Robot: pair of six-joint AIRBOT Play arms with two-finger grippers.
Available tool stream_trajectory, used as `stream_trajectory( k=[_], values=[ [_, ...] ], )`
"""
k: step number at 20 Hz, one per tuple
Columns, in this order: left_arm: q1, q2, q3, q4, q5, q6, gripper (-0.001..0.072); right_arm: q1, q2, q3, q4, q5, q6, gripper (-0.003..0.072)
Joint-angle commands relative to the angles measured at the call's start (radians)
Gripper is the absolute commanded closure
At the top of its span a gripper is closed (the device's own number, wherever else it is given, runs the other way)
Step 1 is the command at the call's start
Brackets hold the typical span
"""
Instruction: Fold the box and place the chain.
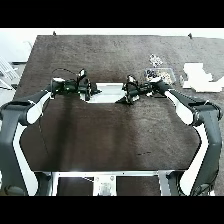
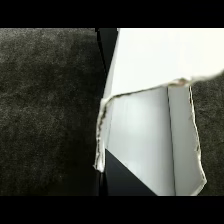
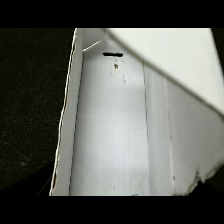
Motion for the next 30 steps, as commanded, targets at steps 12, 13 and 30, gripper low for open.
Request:
stream_trajectory(
  k=[12,13,30],
  values=[
    [0.001,0.000,0.000,0.000,0.000,0.000,0.0690,0.000,0.000,0.000,0.000,0.000,0.000,0.0105],
    [0.001,0.000,0.000,0.000,0.000,0.000,0.0690,0.000,0.000,0.000,0.000,0.000,0.000,0.0105],
    [0.001,0.001,0.000,-0.030,-0.044,-0.010,0.0690,0.000,0.000,0.000,0.000,0.000,0.000,0.0106]
  ],
)
